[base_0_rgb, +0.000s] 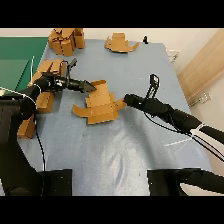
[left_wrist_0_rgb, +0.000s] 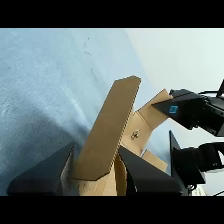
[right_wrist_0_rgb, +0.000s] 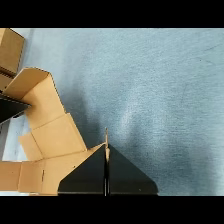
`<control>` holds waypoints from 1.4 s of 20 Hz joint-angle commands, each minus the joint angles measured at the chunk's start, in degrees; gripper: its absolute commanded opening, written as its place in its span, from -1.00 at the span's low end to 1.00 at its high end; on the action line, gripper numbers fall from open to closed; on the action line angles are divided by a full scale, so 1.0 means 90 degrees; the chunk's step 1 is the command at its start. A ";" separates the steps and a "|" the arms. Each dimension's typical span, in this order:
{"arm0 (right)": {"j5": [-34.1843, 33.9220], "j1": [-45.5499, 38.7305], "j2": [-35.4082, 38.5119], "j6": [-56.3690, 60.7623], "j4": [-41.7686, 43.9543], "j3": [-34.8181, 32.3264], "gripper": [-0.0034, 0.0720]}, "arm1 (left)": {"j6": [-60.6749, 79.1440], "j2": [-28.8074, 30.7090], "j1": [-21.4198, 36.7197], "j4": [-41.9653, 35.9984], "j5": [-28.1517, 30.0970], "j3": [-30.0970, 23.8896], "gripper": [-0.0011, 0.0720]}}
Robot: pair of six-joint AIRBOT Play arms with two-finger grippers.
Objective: Fold the box.
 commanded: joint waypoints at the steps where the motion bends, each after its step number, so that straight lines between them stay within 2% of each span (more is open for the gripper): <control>1: 0.0024 0.0000 0.0002 0.0002 0.0005 0.0002 -0.90 | 0.0032 -0.0002 0.0027 -0.0010 -0.0039 0.0005 0.00; 9: 0.0078 -0.0002 0.0005 0.0080 0.0005 0.0002 -0.90 | -0.0474 -0.0015 0.0124 0.0092 -0.0364 0.0002 0.05; 10: 0.0078 -0.0002 0.0005 0.0100 0.0005 0.0002 -0.90 | -0.0624 -0.0015 0.0165 0.0146 -0.0359 0.0002 0.45; 11: 0.0075 0.0000 0.0005 0.0121 0.0005 0.0002 -0.90 | -0.0767 -0.0015 0.0192 0.0177 -0.0359 0.0002 0.53; 12: 0.0080 0.0000 0.0005 0.0121 0.0007 0.0002 -0.90 | -0.0787 -0.0015 0.0206 0.0221 -0.0403 0.0002 0.46; 16: 0.0141 0.0000 0.0010 0.0202 0.0010 0.0002 -0.90 | -0.0821 -0.0015 0.0148 0.0801 -0.0478 -0.0034 0.46; 19: 0.0148 0.0000 0.0010 0.0240 0.0010 0.0002 -0.90 | -0.0682 -0.0032 0.0104 0.0738 -0.0459 -0.0080 0.45; 20: 0.0151 0.0000 0.0010 0.0243 0.0010 0.0002 -0.90 | -0.0639 -0.0032 0.0087 0.0721 -0.0391 -0.0080 0.17; 21: 0.0148 0.0000 0.0010 0.0277 0.0010 0.0002 -0.90 | -0.0634 -0.0034 0.0078 0.0721 -0.0296 -0.0080 -0.34; 22: 0.0148 0.0000 0.0012 0.0287 0.0010 0.0002 -0.90 | -0.0631 -0.0034 0.0073 0.0707 -0.0202 -0.0080 -0.41; 28: 0.0073 0.0000 0.0010 0.0287 0.0007 0.0002 -0.90 | -0.0372 -0.0034 0.0058 0.0243 -0.0063 -0.0080 -0.41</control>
